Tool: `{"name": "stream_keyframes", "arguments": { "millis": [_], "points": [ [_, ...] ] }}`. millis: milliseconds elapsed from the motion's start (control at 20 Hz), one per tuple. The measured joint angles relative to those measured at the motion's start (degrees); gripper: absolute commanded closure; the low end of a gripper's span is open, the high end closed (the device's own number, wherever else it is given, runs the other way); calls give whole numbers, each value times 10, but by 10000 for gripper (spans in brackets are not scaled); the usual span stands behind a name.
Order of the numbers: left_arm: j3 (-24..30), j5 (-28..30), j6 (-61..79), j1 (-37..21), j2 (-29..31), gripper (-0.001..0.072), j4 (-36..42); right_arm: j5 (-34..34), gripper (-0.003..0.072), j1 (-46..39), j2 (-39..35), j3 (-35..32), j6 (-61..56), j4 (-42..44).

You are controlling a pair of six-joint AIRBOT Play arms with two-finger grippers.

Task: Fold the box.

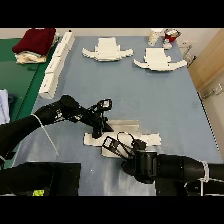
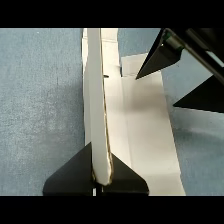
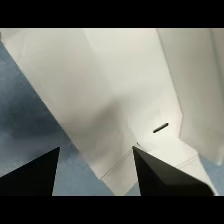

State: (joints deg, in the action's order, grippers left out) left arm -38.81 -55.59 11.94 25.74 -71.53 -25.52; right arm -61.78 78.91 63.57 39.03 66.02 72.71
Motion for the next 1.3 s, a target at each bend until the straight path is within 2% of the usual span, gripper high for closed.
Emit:
{"name": "stream_keyframes", "arguments": {
  "millis": [200, 750, 1050, 1300],
  "points": [
    [0, 0, 0, 0, 0, 696, 0, 7, -34, -36, -5, -2, 3, -17],
    [0, 0, 0, 0, 0, 696, 0, 5, -34, -120, -90, -10, 57, -12],
    [0, 0, 0, 0, 0, 696, 0, 30, -34, -211, -142, -38, 203, 65],
    [0, 0, 0, 0, 0, 695, 0, 85, -34, -311, -158, -58, 393, 175]
  ]
}}
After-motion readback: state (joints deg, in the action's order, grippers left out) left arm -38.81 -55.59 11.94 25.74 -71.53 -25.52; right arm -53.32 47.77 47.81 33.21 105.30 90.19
